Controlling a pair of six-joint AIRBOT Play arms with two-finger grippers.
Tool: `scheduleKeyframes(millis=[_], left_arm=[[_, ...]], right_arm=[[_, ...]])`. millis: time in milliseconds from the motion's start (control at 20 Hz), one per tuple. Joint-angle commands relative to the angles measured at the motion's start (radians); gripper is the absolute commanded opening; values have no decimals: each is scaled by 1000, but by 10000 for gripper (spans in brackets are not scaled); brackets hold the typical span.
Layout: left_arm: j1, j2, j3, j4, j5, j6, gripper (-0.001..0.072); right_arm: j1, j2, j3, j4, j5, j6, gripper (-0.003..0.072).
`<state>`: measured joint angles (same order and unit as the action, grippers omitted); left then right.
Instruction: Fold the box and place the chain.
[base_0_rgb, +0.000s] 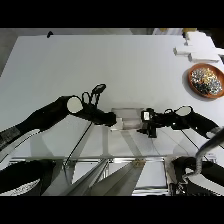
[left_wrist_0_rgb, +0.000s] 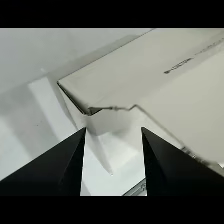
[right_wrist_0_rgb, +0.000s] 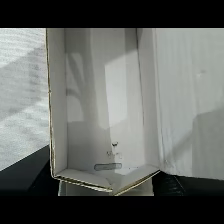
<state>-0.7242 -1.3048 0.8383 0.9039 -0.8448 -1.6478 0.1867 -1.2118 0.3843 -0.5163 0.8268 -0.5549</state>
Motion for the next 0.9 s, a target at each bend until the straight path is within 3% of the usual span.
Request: scheduleKeyframes(millis=[0,500,850], left_arm=[[-41,-40,54,60,-1,-72,393],[-111,-76,140,297,-101,-359,391],[-176,-189,284,422,-227,-521,356]], right_arm=[[0,-1,0,0,0,0,339],[0,0,0,0,0,0,339],[0,0,0,0,0,0,339]])
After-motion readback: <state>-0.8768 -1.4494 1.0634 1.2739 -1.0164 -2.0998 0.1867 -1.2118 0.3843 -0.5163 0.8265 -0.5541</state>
